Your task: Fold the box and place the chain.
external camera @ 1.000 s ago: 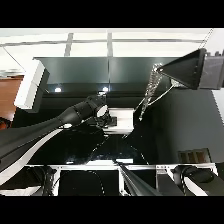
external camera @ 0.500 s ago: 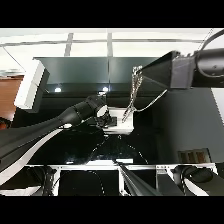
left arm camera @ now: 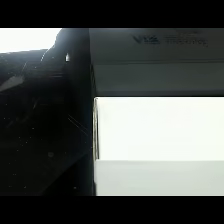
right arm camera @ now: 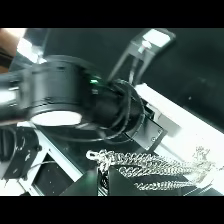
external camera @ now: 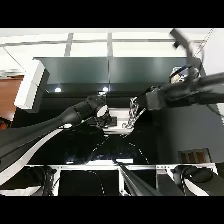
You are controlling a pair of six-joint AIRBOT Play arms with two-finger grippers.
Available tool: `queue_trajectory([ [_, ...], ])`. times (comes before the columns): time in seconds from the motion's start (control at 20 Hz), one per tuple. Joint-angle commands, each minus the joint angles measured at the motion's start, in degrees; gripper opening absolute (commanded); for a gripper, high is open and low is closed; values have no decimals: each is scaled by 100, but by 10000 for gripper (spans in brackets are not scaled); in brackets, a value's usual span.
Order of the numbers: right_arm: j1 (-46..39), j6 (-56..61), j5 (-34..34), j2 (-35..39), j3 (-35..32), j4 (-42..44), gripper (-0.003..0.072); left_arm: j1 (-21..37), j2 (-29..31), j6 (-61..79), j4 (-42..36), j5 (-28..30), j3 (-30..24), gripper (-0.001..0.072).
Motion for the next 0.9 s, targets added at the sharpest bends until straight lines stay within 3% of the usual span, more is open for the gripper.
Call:
queue_trajectory([
  [0.0, 4, -76, -1014, -28, -1130, 271, 14, 4, -2, 2, 4, 9, 0, 30],
  [0.3, 90, -144, -1648, -323, -2129, 269, 19, 4, -2, 2, 4, 20, 0, 30],
  [0.35, 87, -144, -1674, -348, -2138, 271, 154, 4, -2, 2, 2, 20, 0, 30],
  [0.4, 70, -162, -1759, -339, -2131, 256, 409, 4, -2, 2, 4, 20, 0, 30],
  [0.5, -173, -297, -1799, -337, -2013, 131, 437, 4, -2, 2, 4, 22, 0, 30],
  [0.65, -1056, -90, -2197, -345, -1893, -1270, 433, 4, -2, 2, 4, 26, 0, 30],
  [0.8, -1805, 1812, -3209, -498, -2063, -3694, 435, 4, -2, 2, 4, 22, 0, 30],
  [0.85, -1974, 2253, -3394, -662, -2083, -4251, 561, 4, -2, 2, 4, 17, 0, 30],
])
